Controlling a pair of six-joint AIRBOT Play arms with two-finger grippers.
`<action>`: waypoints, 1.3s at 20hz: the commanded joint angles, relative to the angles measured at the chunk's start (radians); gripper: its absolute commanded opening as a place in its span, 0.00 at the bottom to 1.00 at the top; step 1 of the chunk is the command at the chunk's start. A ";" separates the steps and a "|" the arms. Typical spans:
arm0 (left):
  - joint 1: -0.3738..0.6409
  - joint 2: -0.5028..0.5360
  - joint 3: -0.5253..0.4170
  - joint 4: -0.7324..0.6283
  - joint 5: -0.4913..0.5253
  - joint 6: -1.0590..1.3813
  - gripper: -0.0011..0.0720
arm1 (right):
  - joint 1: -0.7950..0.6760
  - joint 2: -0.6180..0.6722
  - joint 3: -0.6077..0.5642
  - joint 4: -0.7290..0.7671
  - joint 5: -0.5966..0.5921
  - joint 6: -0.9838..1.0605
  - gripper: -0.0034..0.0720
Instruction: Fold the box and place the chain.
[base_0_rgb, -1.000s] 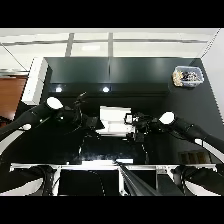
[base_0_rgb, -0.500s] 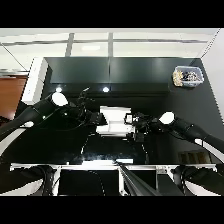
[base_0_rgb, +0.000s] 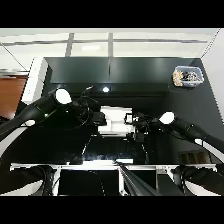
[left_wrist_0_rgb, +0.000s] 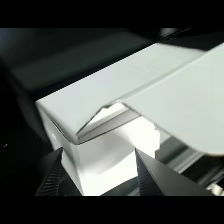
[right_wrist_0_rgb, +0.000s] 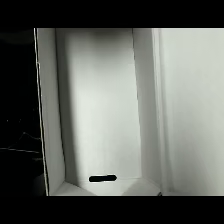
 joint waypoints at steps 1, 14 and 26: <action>-0.059 -0.006 0.010 0.130 0.040 -0.108 0.70 | 0.000 0.000 0.000 0.000 0.000 0.000 0.59; -0.158 -0.011 0.021 0.290 0.114 -0.340 0.69 | 0.000 0.000 0.000 0.000 0.000 0.000 0.59; -0.258 -0.159 0.144 0.517 -0.017 -0.583 0.54 | 0.000 0.000 0.000 0.000 0.000 0.000 0.59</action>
